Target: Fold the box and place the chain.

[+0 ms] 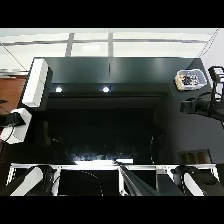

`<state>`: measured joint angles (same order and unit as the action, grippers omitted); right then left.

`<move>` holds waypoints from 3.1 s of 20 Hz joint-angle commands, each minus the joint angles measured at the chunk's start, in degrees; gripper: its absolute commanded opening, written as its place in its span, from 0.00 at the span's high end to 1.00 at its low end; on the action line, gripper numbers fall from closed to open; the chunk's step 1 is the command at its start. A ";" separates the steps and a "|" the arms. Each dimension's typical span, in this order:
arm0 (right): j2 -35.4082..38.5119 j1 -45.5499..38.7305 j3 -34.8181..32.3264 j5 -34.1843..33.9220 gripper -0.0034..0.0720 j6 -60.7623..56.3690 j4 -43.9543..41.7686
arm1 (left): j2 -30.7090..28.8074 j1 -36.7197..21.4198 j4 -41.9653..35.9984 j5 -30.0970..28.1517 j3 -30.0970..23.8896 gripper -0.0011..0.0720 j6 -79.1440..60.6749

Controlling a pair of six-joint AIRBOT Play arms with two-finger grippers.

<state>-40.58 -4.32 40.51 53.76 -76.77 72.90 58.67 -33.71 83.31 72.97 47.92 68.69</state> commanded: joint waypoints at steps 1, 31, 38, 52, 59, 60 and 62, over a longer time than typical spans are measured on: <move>0.02 0.02 0.04 0.00 0.94 -0.02 -0.17 | 1.57 -3.80 -6.75 -7.93 -0.13 0.79 -9.51; 0.07 1.22 2.23 0.04 0.94 1.01 -1.27 | 9.05 -3.41 -13.09 -11.91 5.64 0.01 -22.12; 0.07 5.75 22.47 6.19 0.94 3.65 0.61 | -4.11 -1.16 -33.66 -7.89 14.75 0.95 -22.10; 9.01 8.13 -9.07 -25.16 0.94 2.84 3.85 | -37.59 33.09 -36.65 -29.64 -23.10 0.95 -16.00; 9.01 8.13 -9.07 -24.85 0.94 2.84 3.82 | -37.53 32.61 -36.74 -29.40 -23.58 0.95 -15.96; 9.01 8.13 -9.07 -24.85 0.94 2.84 3.82 | -37.51 32.61 -36.74 -29.42 -23.58 0.95 -15.96; 9.01 8.13 -9.07 -24.85 0.94 2.84 3.82 | -37.51 32.61 -36.74 -29.42 -23.58 0.95 -15.96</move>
<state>-31.59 3.79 31.66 29.23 -73.93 76.73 21.34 -1.23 46.63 43.99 24.62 52.71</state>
